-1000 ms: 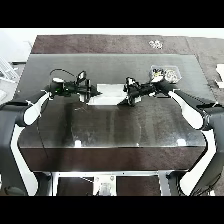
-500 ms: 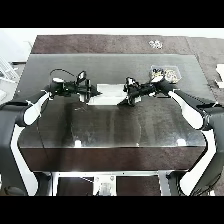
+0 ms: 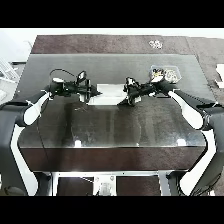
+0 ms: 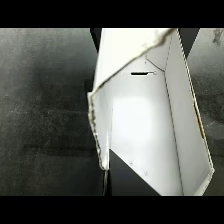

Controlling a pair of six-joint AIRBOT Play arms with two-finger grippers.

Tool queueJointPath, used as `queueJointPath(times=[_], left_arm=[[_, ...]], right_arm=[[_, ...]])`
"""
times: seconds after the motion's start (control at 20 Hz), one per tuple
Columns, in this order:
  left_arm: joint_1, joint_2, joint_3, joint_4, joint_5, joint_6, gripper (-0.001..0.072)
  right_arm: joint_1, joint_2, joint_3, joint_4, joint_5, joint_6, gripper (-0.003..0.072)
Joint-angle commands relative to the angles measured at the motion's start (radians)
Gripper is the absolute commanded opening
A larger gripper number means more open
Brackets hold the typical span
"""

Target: Fold the box and place the chain.

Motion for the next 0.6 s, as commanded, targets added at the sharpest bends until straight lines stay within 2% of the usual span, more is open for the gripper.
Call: queueJointPath(times=[0.0,0.55], left_arm=[[0.000,-0.001,0.000,0.000,0.000,0.000,0.0021],[0.000,-0.001,0.000,0.000,-0.008,-0.010,0.0020]], right_arm=[[0.001,-0.001,0.000,0.001,0.000,0.000,0.0587],[0.001,-0.001,0.000,0.001,0.000,0.000,0.0587]])
